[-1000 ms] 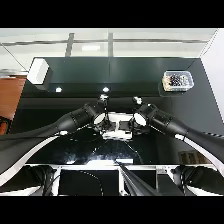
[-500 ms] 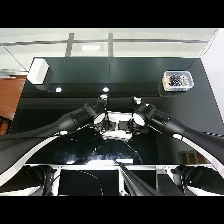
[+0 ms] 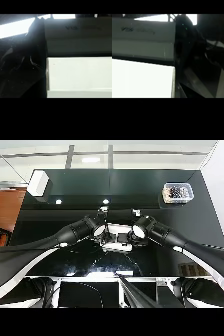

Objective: Fold the box and place the chain.

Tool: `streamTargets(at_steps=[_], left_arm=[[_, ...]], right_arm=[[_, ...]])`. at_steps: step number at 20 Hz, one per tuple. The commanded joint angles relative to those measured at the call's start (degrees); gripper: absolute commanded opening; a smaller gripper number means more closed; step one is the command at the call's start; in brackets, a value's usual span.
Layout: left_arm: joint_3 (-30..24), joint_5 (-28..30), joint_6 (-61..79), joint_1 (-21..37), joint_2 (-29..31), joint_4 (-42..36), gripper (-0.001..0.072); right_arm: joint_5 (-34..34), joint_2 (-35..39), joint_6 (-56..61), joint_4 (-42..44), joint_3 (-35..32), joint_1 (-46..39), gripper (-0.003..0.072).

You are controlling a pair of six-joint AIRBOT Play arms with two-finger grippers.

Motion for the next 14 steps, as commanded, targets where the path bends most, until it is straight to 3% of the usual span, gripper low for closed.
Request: streamTargets(at_steps=[1,8,10,12,14], left_arm=[[0.0,0.0,0.0,0.0,0.0,0.0,0.003],[0.0,-0.1,0.0,0.0,0.0,0.0,0.003],[0.0,-0.1,0.0,0.0,0.0,0.0,0.0029],[0.0,-0.1,0.0,0.0,0.0,0.0,0.0029],[0.0,-0.1,0.0,0.0,0.0,0.0,0.0029]], right_arm=[[2.4,2.6,-6.9,1.2,0.1,-1.2,0.0448],[12.1,21.9,-25.3,0.4,0.1,-11.0,0.0448],[13.4,27.0,-29.0,-7.2,0.0,-17.5,0.0448],[11.9,27.5,-29.2,-20.7,-0.1,-24.7,0.0448],[3.9,25.4,-29.7,-26.7,-0.9,-33.3,0.0469]])
